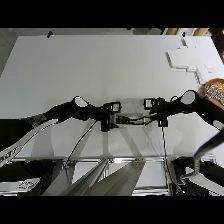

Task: Fold the box and place the chain.

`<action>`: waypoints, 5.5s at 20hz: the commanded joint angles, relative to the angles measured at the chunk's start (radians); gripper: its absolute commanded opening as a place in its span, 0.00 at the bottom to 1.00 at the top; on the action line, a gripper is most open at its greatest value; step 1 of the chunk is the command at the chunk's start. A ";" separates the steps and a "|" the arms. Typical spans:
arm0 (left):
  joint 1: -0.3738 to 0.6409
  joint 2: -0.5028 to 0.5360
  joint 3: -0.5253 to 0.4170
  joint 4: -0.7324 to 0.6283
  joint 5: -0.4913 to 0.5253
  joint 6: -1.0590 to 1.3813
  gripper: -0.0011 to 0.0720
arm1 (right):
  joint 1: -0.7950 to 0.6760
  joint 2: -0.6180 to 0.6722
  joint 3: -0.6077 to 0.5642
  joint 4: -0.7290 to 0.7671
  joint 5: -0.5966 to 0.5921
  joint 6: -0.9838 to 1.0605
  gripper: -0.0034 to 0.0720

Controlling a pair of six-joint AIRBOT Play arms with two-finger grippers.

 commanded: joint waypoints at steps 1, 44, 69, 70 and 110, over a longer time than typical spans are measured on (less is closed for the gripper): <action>0.000 0.000 0.000 0.000 0.000 0.000 0.41 | 0.002 0.000 -0.026 0.004 -0.029 0.000 0.31; 0.000 0.000 0.000 0.000 0.000 0.000 0.41 | -0.109 0.109 -0.027 0.116 0.019 0.001 0.28; 0.000 0.000 0.000 0.000 0.000 0.000 0.41 | -0.056 -0.002 -0.035 0.050 0.003 -0.145 0.07; 0.000 0.000 0.000 0.000 0.000 0.000 0.41 | -0.056 0.033 -0.035 0.043 0.009 -0.139 0.07; 0.000 0.000 0.000 0.000 0.000 0.000 0.41 | 0.006 0.080 -0.109 -0.035 -0.030 -0.105 0.27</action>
